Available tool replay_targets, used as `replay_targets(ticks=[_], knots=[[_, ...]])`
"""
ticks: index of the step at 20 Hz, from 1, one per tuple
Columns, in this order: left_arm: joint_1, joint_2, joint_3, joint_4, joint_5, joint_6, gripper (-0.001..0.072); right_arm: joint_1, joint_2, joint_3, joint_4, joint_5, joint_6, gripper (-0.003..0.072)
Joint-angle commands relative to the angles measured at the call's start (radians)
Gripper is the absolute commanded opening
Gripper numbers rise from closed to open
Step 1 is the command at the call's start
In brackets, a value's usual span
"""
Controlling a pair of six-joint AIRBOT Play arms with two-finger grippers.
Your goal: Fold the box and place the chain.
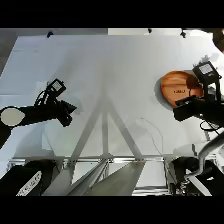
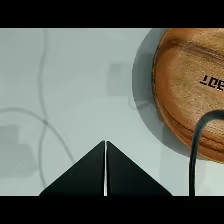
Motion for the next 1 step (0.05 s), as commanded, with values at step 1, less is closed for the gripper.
replay_targets(ticks=[1], knots=[[-0.001,-0.001,0.000,0.000,0.000,0.000,0.0011,-0.001,0.001,0.000,0.000,0.000,0.000,0.0014]])
